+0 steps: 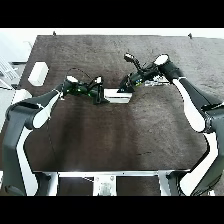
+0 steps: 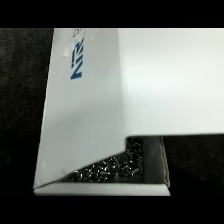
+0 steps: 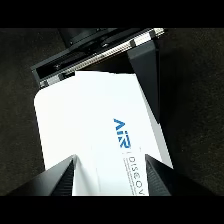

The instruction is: Fold the box and place the chain.

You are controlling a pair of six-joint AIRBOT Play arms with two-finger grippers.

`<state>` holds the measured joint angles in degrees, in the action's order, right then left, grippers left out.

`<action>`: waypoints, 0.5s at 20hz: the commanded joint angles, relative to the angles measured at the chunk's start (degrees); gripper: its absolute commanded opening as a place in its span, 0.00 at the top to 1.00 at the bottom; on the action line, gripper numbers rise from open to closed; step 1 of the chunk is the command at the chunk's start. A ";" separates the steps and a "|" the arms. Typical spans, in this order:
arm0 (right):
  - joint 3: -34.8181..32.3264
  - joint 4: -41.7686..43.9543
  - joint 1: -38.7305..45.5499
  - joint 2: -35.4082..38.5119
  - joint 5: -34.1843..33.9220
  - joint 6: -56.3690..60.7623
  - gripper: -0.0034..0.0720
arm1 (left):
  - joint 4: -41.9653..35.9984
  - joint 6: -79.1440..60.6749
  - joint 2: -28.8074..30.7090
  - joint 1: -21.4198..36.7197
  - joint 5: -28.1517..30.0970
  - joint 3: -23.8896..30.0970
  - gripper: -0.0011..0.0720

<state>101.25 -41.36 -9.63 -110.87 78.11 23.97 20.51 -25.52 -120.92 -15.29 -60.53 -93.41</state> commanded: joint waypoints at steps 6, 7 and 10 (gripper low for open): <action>0.07 -3.21 -0.98 -1.14 -4.52 -1.11 0.26 | 0.02 -0.02 0.02 0.02 0.00 -0.07 0.59; 0.17 -3.10 -0.92 -1.14 -5.55 -1.11 0.26 | 0.02 -0.02 0.04 0.02 0.00 -0.07 0.59; 1.20 -3.04 -0.90 -1.09 -6.21 -1.09 0.26 | 0.02 -0.02 0.02 0.02 0.00 -0.07 0.59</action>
